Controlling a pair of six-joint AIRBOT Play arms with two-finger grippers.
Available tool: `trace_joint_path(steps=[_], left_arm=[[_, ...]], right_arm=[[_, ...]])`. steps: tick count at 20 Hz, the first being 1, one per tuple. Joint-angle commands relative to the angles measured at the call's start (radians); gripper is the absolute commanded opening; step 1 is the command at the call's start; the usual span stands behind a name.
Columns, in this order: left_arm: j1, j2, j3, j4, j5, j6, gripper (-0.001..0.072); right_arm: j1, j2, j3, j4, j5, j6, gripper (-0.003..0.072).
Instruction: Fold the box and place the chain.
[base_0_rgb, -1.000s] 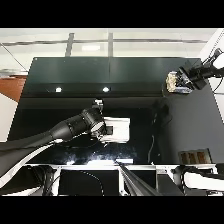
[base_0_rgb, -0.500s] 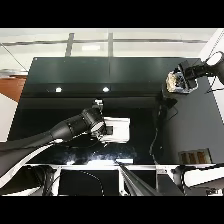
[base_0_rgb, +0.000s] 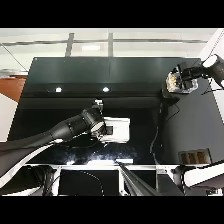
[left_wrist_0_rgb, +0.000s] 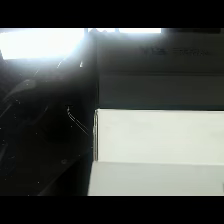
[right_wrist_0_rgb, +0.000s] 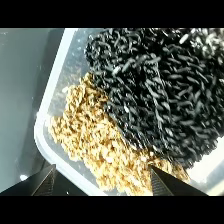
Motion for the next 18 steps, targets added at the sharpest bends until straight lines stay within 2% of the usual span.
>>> trace_joint_path(steps=[1,3,5,6,7,9,12,13,14,15,18], left_arm=[[0.001,0.000,0.000,0.000,0.000,0.000,0.0033],[0.001,0.000,0.000,0.000,0.000,0.000,0.0033],[0.001,0.000,0.000,0.000,0.000,0.000,0.0033],[0.001,0.000,0.000,0.000,0.000,0.000,0.0034],[0.001,0.000,0.000,0.000,0.000,0.000,0.0034],[0.001,0.000,0.000,0.000,0.000,0.000,0.0034],[0.001,0.000,0.000,0.000,0.000,0.000,0.0033],[0.001,0.000,0.000,0.000,0.000,0.000,0.0034],[0.001,0.000,0.000,0.000,0.000,0.000,0.0034],[0.001,0.000,0.000,0.000,0.000,0.000,0.0034],[0.001,0.000,0.000,0.000,0.000,0.000,0.0033]], right_arm=[[0.000,-0.021,0.000,0.000,-0.014,0.001,0.0663],[0.000,-0.032,0.000,0.002,-0.018,0.001,0.0662],[0.000,-0.034,0.000,0.000,-0.028,0.000,0.0567],[0.000,-0.034,0.000,0.000,-0.035,0.000,0.0549],[0.000,-0.034,0.001,0.001,-0.037,0.000,0.0419],[0.000,-0.034,0.001,0.000,-0.036,-0.018,0.0361],[0.000,-0.034,0.001,0.001,-0.024,-0.038,0.0359],[0.000,-0.034,0.001,0.002,-0.023,-0.062,0.0238],[0.000,-0.034,0.001,0.011,-0.023,-0.109,0.0084],[0.000,-0.034,0.001,0.028,-0.022,-0.148,0.0053],[-0.001,-0.020,0.006,0.033,0.003,-0.238,0.0052]])
